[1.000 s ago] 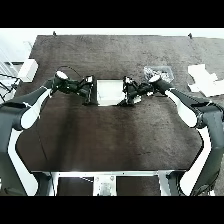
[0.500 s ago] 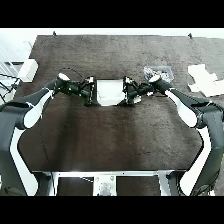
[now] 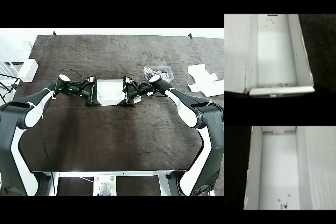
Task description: Fold the box and place the chain.
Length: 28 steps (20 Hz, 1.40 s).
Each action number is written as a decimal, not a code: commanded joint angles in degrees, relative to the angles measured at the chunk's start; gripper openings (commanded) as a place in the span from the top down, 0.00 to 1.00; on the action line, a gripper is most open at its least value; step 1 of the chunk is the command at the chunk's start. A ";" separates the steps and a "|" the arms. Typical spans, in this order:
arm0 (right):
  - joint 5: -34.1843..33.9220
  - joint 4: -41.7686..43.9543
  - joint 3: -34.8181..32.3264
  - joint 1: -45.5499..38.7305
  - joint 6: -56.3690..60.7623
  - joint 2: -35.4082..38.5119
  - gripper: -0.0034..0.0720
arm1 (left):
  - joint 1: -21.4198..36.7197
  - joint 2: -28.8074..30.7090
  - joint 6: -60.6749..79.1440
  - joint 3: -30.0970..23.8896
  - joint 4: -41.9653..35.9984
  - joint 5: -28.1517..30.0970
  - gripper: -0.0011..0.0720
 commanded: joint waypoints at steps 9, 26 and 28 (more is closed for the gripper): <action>0.02 0.00 0.00 0.07 -0.02 0.00 0.17 | -0.20 -0.07 -0.02 0.00 1.38 0.00 0.31; 0.00 0.04 0.00 0.07 -0.02 0.00 0.18 | -0.20 -0.07 -0.46 0.02 0.90 0.07 0.31; 0.02 0.31 0.00 0.07 0.00 0.00 0.18 | -0.20 -0.07 -0.46 0.02 0.87 -0.09 0.31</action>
